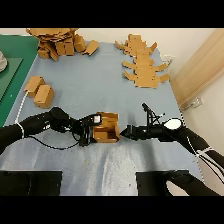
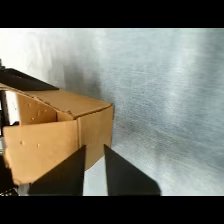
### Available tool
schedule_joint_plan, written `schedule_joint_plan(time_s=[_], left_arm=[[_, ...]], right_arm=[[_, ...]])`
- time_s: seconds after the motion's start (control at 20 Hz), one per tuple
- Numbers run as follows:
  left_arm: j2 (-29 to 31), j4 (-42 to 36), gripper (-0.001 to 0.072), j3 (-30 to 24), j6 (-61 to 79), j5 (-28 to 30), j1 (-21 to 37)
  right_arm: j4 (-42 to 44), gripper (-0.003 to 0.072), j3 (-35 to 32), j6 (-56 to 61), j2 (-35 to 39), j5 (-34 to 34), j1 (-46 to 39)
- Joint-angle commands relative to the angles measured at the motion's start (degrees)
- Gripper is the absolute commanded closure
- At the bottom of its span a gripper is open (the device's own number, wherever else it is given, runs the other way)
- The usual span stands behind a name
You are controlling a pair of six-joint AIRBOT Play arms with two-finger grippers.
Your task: Fold the box.
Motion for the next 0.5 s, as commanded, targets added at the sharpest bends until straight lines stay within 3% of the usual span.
schedule_joint_plan(time_s=[0.0, 0.1, 0.2, 0.3, 0.35, 0.45], left_arm=[[0.0, 0.0, 0.0375, 0.0, 0.0, 0.0, 0.0], [0.0, 0.0, 0.0375, 0.0, 0.0, 0.0, 0.0], [0.0, 0.0, 0.0375, 0.0, 0.0, 0.0, 0.0], [0.0, 0.0, 0.0375, 0.0, 0.0, 0.0, 0.0], [0.0, 0.0, 0.0375, 0.0, 0.0, 0.0, 0.0], [0.0, 0.0, 0.0375, 0.0, 0.0, 0.0, 0.0]], right_arm=[[1.2, 0.0439, 0.5, 1.3, 2.1, 0.3, 0.5], [1.3, 0.0439, 0.5, 1.3, 2.4, 0.4, 0.5], [1.3, 0.0263, 0.7, 1.3, 2.3, 1.3, 0.5], [1.3, 0.0256, 0.9, 1.3, 2.3, 1.7, 0.5], [1.2, 0.0201, 0.9, 1.3, 2.1, 1.8, 0.5], [0.2, 0.0202, 0.9, 3.2, 1.2, 1.4, 1.9]])
